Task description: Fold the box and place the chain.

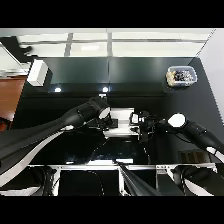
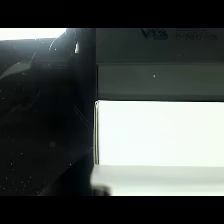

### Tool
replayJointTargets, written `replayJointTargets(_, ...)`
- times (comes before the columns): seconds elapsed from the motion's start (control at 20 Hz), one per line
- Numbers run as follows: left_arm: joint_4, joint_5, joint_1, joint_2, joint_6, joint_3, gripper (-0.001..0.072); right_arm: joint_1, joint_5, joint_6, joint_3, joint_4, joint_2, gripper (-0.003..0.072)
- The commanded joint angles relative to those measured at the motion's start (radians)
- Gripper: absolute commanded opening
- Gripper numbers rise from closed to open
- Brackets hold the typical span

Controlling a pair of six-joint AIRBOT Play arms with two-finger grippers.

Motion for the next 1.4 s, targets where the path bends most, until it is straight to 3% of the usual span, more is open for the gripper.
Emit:
replayJointTargets(0.0, 0.0, 0.007, 0.001, 0.0, 0.0, 0.001, 0.0031, 0.011, -0.034, 0.029, 0.0, 0.056, -0.008, 0.0194)
replayJointTargets(0.4, 0.0, 0.007, 0.001, 0.0, 0.0, 0.001, 0.0031, 0.011, -0.024, 0.052, -0.031, 0.063, -0.011, 0.0198)
replayJointTargets(0.45, 0.0, 0.006, 0.001, 0.0, 0.0, 0.001, 0.0031, 0.012, -0.024, 0.052, -0.031, 0.08, -0.012, 0.0343)
replayJointTargets(0.5, 0.0, 0.006, 0.001, 0.0, 0.0, 0.001, 0.0031, 0.012, -0.024, 0.051, -0.031, 0.083, -0.012, 0.0375)
replayJointTargets(0.55, 0.0, 0.006, 0.001, 0.0, 0.0, 0.001, 0.0031, 0.011, -0.024, 0.052, -0.031, 0.082, -0.012, 0.0231)
replayJointTargets(0.6, 0.0, 0.006, 0.001, 0.0, 0.0, 0.001, 0.0031, 0.011, -0.024, 0.052, -0.031, 0.083, -0.012, 0.0232)
replayJointTargets(0.65, 0.0, 0.006, 0.001, 0.0, 0.0, 0.001, 0.0031, 0.011, -0.024, 0.052, -0.031, 0.098, -0.012, 0.0465)
replayJointTargets(0.7, 0.0, 0.006, 0.001, 0.0, 0.0, 0.001, 0.0031, 0.011, -0.024, 0.052, -0.031, 0.098, -0.012, 0.0486)
replayJointTargets(0.75, -0.001, 0.006, 0.001, 0.0, 0.0, 0.001, 0.0031, 0.011, -0.024, 0.068, -0.031, 0.095, -0.012, 0.0297)
replayJointTargets(0.8, -0.001, 0.006, 0.001, 0.0, 0.0, 0.001, 0.0031, 0.011, -0.025, 0.126, -0.031, 0.094, -0.012, 0.0049)
replayJointTargets(0.85, -0.001, 0.006, 0.001, 0.0, 0.0, 0.001, 0.0031, 0.01, -0.025, 0.199, -0.031, 0.092, -0.012, 0.0015)
replayJointTargets(0.95, -0.002, 0.005, 0.001, 0.0, 0.0, 0.001, 0.0031, 0.005, 0.012, 0.436, -0.008, -0.013, 0.003, 0.0015)
replayJointTargets(1.05, -0.004, 0.006, 0.001, 0.0, 0.0, 0.001, 0.0031, -0.048, 0.173, 0.777, 0.079, -0.253, 0.04, 0.0015)
replayJointTargets(1.2, -0.004, 0.006, 0.001, 0.0, 0.0, 0.001, 0.0031, -0.255, 0.465, 1.187, 0.236, -0.563, 0.071, 0.0015)
replayJointTargets(1.35, -0.004, 0.006, 0.001, 0.0, 0.0, 0.001, 0.0031, -0.561, 0.484, 1.272, 0.209, -0.487, 0.063, 0.0015)
